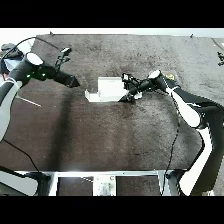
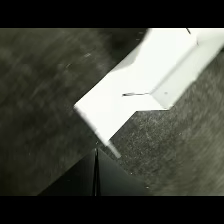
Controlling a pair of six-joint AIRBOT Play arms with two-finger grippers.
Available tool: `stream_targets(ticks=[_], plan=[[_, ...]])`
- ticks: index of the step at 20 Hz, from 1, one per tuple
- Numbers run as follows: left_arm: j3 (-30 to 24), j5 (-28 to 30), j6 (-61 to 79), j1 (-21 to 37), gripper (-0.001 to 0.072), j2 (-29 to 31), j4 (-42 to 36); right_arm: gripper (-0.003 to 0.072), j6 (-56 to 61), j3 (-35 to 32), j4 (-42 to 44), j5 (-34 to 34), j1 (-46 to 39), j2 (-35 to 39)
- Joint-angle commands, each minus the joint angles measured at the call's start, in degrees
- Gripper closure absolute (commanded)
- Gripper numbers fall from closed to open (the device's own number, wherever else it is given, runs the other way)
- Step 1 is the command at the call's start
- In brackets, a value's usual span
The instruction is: Fold the box and place the chain.
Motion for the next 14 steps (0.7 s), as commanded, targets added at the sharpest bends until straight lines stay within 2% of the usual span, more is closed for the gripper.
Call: stream_targets(ticks=[1,6,10,13,14], plan=[[-5.49,1.29,-6.05,4.31,0.0699,0.22,-4.35,0.0225,0.02,0.00,0.00,0.00,0.07,0.00],[-11.37,6.27,-7.08,3.02,0.0699,-0.76,-8.46,0.0225,0.02,0.00,0.00,0.00,0.07,0.00],[-11.98,9.27,-7.45,0.68,0.0698,-1.44,-9.42,0.0225,0.02,0.00,0.00,-0.02,0.07,0.00],[-13.25,13.94,-11.10,0.59,0.0698,-1.57,-10.01,0.0225,0.02,0.00,0.00,0.02,0.07,0.00],[-13.44,13.68,-10.88,0.57,0.0698,-2.32,-11.28,0.0225,0.02,0.00,0.00,0.00,0.07,0.00]])
